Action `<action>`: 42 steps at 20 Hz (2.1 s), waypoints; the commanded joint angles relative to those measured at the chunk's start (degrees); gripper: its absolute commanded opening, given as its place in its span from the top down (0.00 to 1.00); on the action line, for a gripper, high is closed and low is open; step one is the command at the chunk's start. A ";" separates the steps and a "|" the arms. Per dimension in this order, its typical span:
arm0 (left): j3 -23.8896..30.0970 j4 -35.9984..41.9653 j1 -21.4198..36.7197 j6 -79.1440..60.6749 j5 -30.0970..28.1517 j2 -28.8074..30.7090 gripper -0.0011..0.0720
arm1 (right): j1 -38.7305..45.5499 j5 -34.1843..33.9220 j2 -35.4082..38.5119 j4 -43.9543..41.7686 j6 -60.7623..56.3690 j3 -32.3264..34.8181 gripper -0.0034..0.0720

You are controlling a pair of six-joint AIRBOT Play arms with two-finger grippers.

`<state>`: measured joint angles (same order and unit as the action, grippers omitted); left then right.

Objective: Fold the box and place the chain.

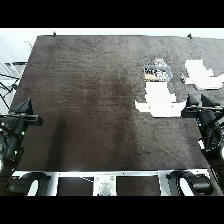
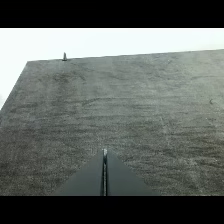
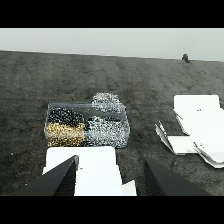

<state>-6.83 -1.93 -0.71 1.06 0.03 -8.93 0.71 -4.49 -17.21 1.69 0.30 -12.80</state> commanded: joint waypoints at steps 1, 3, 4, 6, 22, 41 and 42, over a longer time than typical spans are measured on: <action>-0.07 -0.02 0.04 0.00 0.00 0.04 0.96 | -0.04 0.00 0.04 0.00 -0.02 -0.02 0.31; -0.07 -0.02 0.04 0.00 0.00 0.04 0.96 | -0.04 0.00 0.04 0.00 -0.02 -0.02 0.30; -0.07 -0.02 0.04 0.00 0.00 0.04 0.96 | -0.04 0.00 0.04 0.00 -0.02 -0.04 0.30; -0.07 -0.02 0.04 0.00 0.00 0.04 0.96 | -0.04 0.22 0.22 0.28 -0.02 -0.39 0.30; -0.07 -0.02 0.04 0.00 -0.02 0.04 0.96 | 44.85 66.42 -54.53 36.96 -39.89 -50.03 0.24; -0.07 -0.02 0.04 0.00 0.00 0.04 0.96 | 35.54 92.85 -91.69 60.50 -50.27 -83.95 0.24; -0.07 -0.02 0.04 0.00 0.00 0.04 0.96 | 35.52 93.11 -92.41 60.39 -50.29 -83.95 0.24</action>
<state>-6.83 -1.93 -0.69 1.06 0.03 -8.93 36.58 87.88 -107.77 61.65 -49.34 -96.44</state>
